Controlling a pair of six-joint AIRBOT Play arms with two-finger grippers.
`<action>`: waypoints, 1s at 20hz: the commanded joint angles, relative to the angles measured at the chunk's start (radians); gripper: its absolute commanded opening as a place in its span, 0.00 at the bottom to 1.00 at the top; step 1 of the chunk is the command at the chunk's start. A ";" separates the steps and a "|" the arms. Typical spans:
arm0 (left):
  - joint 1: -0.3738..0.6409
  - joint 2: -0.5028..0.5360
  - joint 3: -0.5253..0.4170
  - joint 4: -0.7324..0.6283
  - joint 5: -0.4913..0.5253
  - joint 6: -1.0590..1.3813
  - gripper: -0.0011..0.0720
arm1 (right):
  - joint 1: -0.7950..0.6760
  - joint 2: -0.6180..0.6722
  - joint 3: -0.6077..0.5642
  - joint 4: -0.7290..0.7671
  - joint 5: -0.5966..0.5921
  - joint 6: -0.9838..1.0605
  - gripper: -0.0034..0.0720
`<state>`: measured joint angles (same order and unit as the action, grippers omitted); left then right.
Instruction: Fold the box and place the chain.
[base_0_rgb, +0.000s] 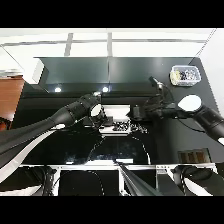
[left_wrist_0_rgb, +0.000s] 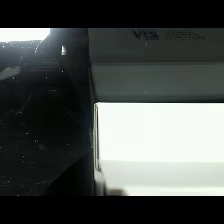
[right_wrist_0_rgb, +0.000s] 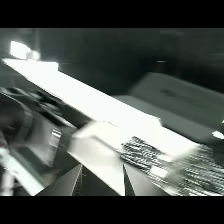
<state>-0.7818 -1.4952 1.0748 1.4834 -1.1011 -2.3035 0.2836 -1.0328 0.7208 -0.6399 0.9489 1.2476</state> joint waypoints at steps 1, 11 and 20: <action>0.001 0.000 0.001 0.000 0.000 0.000 0.05 | -0.119 0.061 -0.006 -0.256 0.158 -0.126 0.46; 0.001 0.000 0.001 0.000 -0.002 0.000 0.05 | 0.068 0.039 -0.236 -0.262 -0.180 -1.088 1.00; 0.004 0.000 0.001 0.001 -0.003 0.000 0.05 | 0.052 -0.120 -0.236 -0.116 -0.261 -1.353 1.00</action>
